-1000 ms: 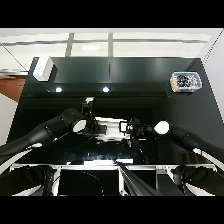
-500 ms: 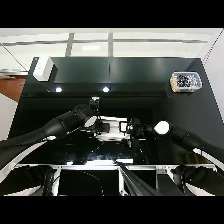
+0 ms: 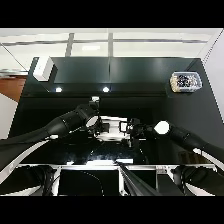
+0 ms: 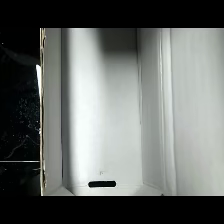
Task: Fold the box and place the chain.
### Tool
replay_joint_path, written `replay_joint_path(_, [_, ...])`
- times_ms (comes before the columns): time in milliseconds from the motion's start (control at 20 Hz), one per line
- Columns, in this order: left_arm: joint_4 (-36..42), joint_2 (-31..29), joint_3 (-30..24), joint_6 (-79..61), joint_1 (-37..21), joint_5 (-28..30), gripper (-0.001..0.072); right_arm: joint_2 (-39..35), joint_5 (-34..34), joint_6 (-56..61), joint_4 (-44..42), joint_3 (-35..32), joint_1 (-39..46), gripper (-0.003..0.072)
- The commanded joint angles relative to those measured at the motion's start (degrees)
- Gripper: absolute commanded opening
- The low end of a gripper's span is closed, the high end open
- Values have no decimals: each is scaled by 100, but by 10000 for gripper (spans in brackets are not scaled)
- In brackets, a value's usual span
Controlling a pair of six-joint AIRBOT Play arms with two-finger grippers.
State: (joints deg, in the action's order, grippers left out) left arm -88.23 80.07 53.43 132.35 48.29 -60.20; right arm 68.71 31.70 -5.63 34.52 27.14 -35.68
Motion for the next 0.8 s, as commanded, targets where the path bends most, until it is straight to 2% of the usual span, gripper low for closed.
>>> replay_joint_path(0, [68,20,4,-2,4,4,30,4,-2,0,0,-2,-4,478])
replay_joint_path(250, [72,17,4,13,2,-13,35,4,-4,0,0,-2,-4,478])
replay_joint_path(300, [90,17,4,24,0,-13,107,4,-4,0,0,-2,-4,478])
replay_joint_path(350, [83,13,4,225,0,-50,349,4,-2,0,0,-2,-4,478])
replay_joint_path(400, [81,0,4,389,-2,-76,544,4,-4,0,0,-2,-4,478])
replay_joint_path(600, [57,-28,4,435,-2,-72,553,4,-4,0,0,-2,-4,478])
replay_joint_path(650, [59,-26,4,439,-2,-70,513,4,-4,0,0,-2,-4,478])
replay_joint_path(750, [63,-26,2,439,-2,-39,328,4,-4,0,0,-2,-4,478])
